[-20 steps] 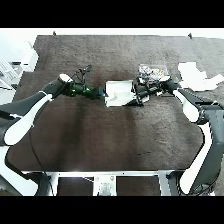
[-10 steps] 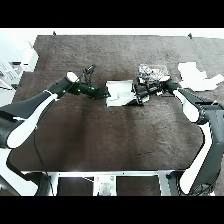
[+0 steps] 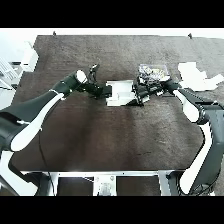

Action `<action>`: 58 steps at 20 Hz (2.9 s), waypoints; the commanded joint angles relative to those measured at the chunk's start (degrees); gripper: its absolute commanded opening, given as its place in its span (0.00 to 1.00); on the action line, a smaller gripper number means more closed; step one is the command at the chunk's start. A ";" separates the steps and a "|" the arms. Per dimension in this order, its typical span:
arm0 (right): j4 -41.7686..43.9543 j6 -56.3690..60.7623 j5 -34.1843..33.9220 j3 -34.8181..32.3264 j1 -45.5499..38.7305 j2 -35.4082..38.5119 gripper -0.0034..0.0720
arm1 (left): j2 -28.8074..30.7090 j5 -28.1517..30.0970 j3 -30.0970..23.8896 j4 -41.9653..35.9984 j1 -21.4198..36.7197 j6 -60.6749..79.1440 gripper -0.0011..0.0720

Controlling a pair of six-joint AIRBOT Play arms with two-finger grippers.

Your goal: Fold the box and place the chain.

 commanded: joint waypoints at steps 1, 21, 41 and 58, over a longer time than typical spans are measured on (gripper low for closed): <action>0.07 0.00 0.07 0.00 0.04 0.02 0.62 | -0.09 -0.02 0.50 6.51 -1.77 -7.67 0.54; 0.07 0.00 0.04 0.00 0.04 0.02 0.62 | -7.63 -14.95 14.47 18.08 -3.78 -21.31 0.54; 0.07 0.00 0.04 0.00 0.04 0.02 0.62 | -18.29 -33.97 34.03 26.40 -4.24 -26.80 0.54; 0.09 0.00 0.04 0.00 0.04 0.02 0.62 | -18.56 -32.06 33.94 26.53 -6.03 -32.04 0.54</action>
